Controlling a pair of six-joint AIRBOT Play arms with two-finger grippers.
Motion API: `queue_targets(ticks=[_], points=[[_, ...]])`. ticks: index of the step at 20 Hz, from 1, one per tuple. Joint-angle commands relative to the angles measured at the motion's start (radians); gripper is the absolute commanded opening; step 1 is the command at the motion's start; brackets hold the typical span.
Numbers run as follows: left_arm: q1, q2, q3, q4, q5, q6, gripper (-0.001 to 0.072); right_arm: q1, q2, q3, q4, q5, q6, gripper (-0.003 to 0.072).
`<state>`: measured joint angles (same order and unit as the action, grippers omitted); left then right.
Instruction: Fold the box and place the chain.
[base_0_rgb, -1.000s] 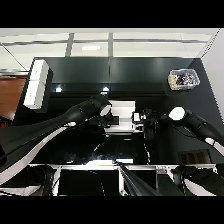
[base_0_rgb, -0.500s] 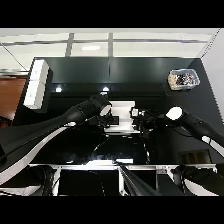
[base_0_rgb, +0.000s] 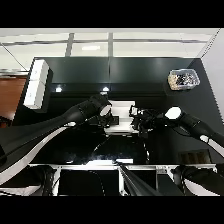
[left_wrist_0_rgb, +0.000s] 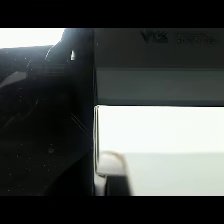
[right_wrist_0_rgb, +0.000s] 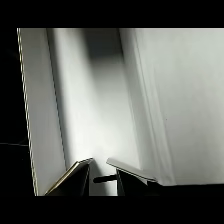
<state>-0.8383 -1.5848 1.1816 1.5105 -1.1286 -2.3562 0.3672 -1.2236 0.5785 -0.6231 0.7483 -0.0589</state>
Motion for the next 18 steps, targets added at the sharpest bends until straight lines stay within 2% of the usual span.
queue_targets(ticks=[1, 2, 3, 5, 7, 8, 9, 10, 11, 13, 16, 18], points=[[0.0, 0.0, 0.0, 0.0, 0.003, 0.0, 0.0028, 0.001, -0.001, 0.0, 0.004, -0.001, 0.0, 0.0192], [0.0, 0.0, 0.0, 0.0, 0.003, 0.0, 0.0028, 0.001, -0.001, 0.0, 0.01, -0.002, 0.003, 0.0251], [0.0, 0.0, 0.0, 0.0, 0.003, 0.0, 0.0028, 0.001, -0.001, 0.0, 0.024, -0.002, 0.003, 0.0353], [0.0, 0.0, 0.0, -0.001, 0.003, 0.0, 0.0028, 0.001, -0.001, 0.0, 0.029, -0.009, 0.003, 0.0381], [0.0, 0.0, 0.0, -0.001, 0.003, 0.0, 0.0028, 0.001, -0.001, 0.0, 0.024, -0.01, 0.003, 0.0132], [0.0, 0.0, 0.0, -0.001, 0.002, 0.0, 0.0028, 0.001, -0.001, 0.0, 0.025, -0.013, 0.003, 0.0242], [0.0, 0.0, 0.0, -0.001, 0.002, 0.0, 0.0028, 0.001, -0.001, 0.0, 0.023, -0.012, 0.003, 0.0239], [0.0, 0.0, 0.0, -0.001, 0.003, 0.0, 0.0028, 0.0, -0.001, 0.0, 0.017, -0.013, 0.003, 0.012], [0.0, 0.0, 0.0, -0.001, 0.003, -0.001, 0.0029, 0.0, -0.001, 0.0, 0.01, -0.015, 0.003, 0.0119], [0.0, 0.0, 0.0, -0.001, 0.003, -0.001, 0.0028, 0.0, 0.005, 0.001, -0.014, -0.019, 0.035, 0.0017], [0.001, 0.0, 0.0, -0.001, 0.002, -0.001, 0.0028, -0.019, 0.06, 0.011, -0.148, -0.009, 0.289, 0.0017], [0.0, 0.0, 0.0, -0.003, 0.001, -0.001, 0.0028, -0.079, 0.13, 0.045, -0.267, 0.072, 0.537, 0.0017]])
